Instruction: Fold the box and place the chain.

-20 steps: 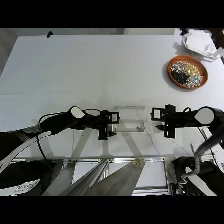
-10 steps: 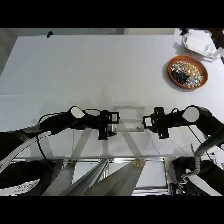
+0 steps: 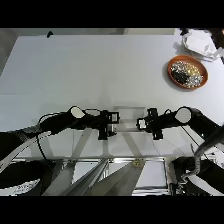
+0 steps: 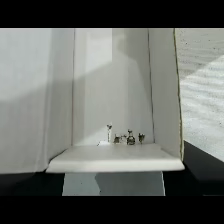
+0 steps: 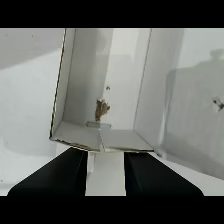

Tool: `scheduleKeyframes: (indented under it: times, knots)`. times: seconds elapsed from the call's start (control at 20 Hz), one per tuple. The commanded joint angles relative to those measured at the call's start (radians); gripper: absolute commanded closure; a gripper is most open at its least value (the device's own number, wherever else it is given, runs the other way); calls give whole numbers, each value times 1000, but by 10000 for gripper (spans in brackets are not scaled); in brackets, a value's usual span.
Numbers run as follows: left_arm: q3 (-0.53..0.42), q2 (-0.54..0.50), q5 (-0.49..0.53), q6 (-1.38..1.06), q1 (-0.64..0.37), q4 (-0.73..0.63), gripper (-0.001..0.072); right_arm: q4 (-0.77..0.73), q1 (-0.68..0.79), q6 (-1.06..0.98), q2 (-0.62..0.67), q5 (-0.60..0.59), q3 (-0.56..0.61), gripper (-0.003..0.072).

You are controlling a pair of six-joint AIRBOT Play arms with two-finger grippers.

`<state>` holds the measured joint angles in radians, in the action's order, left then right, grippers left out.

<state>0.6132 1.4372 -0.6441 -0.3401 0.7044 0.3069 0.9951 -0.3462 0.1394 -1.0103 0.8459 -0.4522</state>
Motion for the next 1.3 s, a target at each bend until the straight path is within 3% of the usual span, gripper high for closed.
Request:
scheduleKeyframes:
  times: [0.0, 0.1, 0.65, 0.7, 0.8, 0.95, 1.0, 1.05, 1.15, 1.2, 1.25]
  knots:
    - [0, -1, 0, 0, 1, 0, 437, -62, -4, 0, -2, -1, 0, 532]
    - [0, -1, 0, 0, 1, 0, 437, -77, -4, 0, -2, 8, 0, 604]
    - [0, -1, 0, 0, 1, 0, 437, -165, -4, 0, -23, 2, 0, 593]
    - [0, -1, 0, 0, 1, 0, 437, -165, -4, 0, -27, 3, 0, 533]
    - [0, -1, 0, 0, 1, 0, 437, -165, -4, 0, -33, 3, 0, 329]
    - [0, -1, 0, 0, 1, 0, 437, -165, -4, 0, -33, 5, 0, 304]
    - [0, -1, 0, 0, 1, 0, 437, -165, -4, 0, -33, 5, 0, 220]
    - [0, -1, 0, 0, 1, 0, 437, -166, -4, 0, -33, 5, 0, 211]
    - [0, -1, 0, 0, 1, 0, 437, -166, -4, 0, -32, 5, 0, 221]
    - [0, -1, 0, 0, 1, 0, 437, -165, -3, 0, -28, 5, 0, 323]
    - [0, -1, 0, 0, 1, 0, 437, -165, -1, 0, -13, 5, 0, 507]
